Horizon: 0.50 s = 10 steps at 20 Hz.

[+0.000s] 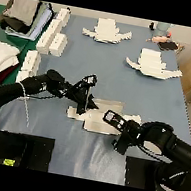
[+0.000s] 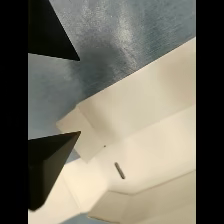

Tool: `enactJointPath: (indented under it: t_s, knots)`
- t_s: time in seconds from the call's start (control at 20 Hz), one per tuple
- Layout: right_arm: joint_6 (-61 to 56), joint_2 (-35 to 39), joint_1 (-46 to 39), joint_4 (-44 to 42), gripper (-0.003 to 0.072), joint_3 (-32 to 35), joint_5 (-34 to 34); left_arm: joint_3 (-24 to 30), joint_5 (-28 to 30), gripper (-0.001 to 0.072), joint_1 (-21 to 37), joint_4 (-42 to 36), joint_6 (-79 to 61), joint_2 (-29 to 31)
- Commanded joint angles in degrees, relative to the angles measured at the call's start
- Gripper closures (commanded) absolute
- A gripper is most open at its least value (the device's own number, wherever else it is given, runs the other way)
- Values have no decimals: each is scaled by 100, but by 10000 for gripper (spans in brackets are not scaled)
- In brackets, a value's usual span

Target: Fold the box.

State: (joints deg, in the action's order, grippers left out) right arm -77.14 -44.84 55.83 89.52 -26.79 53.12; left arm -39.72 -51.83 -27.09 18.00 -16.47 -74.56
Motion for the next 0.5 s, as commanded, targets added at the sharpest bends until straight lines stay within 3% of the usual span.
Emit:
enactJointPath:
  t_s: [0.0, 0.25, 0.45]
  knots:
    - [717, -219, 223, 461, -34, 214, -1095, 2, -4, 693, -7, 2, 0, 2]
    - [577, -638, 221, 951, -34, 203, -1239, 2, -4, 693, -7, 2, -2, 2]
    - [-1001, -330, 219, 1670, -34, 4, -1174, 2, -2, 693, -7, 0, 0, 2]
